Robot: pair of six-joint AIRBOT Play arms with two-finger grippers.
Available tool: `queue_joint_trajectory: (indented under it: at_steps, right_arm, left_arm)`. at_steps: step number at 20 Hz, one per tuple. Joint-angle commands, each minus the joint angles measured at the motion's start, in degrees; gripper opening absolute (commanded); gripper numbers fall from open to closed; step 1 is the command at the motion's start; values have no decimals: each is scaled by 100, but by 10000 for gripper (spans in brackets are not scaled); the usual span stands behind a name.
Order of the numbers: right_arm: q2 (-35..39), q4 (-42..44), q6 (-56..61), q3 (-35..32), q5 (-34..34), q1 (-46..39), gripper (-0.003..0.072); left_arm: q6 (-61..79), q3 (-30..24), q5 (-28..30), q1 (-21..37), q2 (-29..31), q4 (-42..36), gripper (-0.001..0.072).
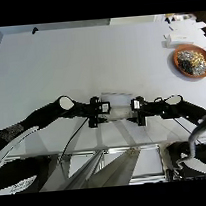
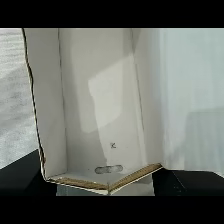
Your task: Fold the box and place the chain.
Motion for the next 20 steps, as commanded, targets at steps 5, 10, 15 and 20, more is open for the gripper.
queue_joint_trajectory:
  at_steps: [5,10,15,20]
  right_arm:
    - [4,4,2,2,0,0,317]
    - [4,2,2,2,2,0,317]
    - [4,2,2,2,0,0,317]
    - [4,2,2,2,0,0,317]
  left_arm:
    - [-1115,-2,20,11,297,374,454]
    - [-4100,-2,-1309,415,1333,2448,5]
    - [-6979,-4,-1860,1333,2035,3425,5]
    - [-8109,-7,-1856,1700,1469,2863,5]
